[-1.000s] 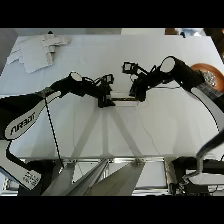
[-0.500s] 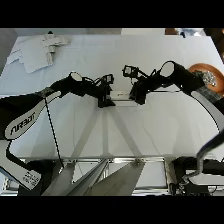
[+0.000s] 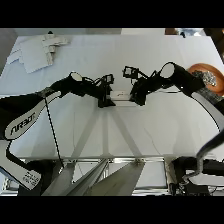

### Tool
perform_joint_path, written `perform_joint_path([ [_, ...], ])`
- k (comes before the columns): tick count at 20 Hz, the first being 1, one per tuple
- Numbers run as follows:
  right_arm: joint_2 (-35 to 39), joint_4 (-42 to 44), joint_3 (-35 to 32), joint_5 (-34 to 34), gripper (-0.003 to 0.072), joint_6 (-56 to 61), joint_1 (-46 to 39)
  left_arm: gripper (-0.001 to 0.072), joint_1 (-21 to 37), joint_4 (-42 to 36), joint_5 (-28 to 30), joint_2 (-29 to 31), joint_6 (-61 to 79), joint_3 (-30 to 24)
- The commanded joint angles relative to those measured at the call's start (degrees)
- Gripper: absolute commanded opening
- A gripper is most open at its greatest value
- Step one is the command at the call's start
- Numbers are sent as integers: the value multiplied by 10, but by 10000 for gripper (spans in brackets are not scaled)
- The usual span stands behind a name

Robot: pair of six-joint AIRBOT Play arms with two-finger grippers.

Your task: Fold the box and place the chain.

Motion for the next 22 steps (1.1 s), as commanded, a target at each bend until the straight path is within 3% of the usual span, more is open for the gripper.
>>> perform_joint_path([
  [1,20,5,0,-8,406,0,0,337,0,0,0,0,0,0],
  [8,62,12,0,-53,389,78,0,337,0,0,0,0,0,0],
  [9,61,33,0,-60,310,104,0,337,0,0,0,0,0,0],
  [10,60,66,0,-68,126,134,0,337,0,0,0,0,0,0],
  [11,57,104,0,-75,17,163,0,337,0,0,0,0,0,0],
  [14,42,174,0,-84,15,242,4,337,0,0,0,0,0,0],
  [18,11,176,0,-83,13,280,38,337,0,0,0,0,0,0],
  [22,-38,205,0,-123,13,348,46,337,0,0,0,0,0,0],
])
